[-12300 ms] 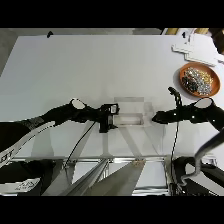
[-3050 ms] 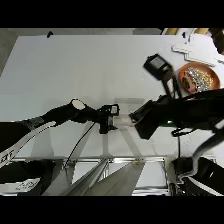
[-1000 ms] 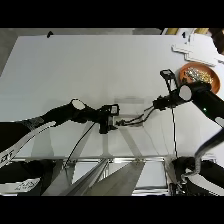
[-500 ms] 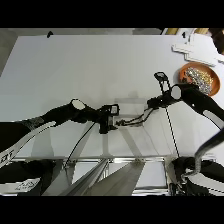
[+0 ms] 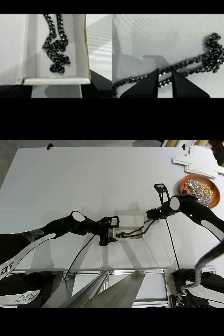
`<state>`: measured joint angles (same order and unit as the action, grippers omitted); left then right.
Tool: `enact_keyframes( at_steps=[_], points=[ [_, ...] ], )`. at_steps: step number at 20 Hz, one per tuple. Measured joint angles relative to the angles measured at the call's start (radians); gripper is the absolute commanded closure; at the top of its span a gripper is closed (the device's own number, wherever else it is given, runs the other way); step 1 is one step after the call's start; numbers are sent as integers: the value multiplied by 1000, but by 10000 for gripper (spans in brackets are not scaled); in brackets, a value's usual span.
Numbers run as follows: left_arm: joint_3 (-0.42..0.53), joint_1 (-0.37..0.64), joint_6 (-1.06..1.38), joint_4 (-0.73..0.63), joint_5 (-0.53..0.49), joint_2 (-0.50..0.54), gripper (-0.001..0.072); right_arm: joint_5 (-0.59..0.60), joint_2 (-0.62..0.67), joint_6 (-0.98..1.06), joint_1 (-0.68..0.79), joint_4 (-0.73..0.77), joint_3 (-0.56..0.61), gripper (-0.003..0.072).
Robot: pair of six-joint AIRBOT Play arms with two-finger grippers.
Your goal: Fold the box and place the chain.
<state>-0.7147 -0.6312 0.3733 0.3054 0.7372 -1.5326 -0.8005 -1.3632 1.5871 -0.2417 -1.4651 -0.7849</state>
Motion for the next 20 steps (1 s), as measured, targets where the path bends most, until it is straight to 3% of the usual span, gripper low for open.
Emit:
enact_keyframes(
  at_steps=[8, 15, 17, 20],
  points=[
    [0, 0, 0, 0, 0, 0, 503, 0, 80, 2, 0, 1, 2, 527],
    [0, 0, 0, 0, 0, 0, 503, -80, 116, 1, 0, -5, 3, 522],
    [0, 0, 0, 0, 0, 0, 503, -96, 102, 1, 0, -5, 4, 446],
    [0, 0, 0, 0, 0, 0, 503, -105, 77, 1, 0, -9, 4, 447]
  ],
)
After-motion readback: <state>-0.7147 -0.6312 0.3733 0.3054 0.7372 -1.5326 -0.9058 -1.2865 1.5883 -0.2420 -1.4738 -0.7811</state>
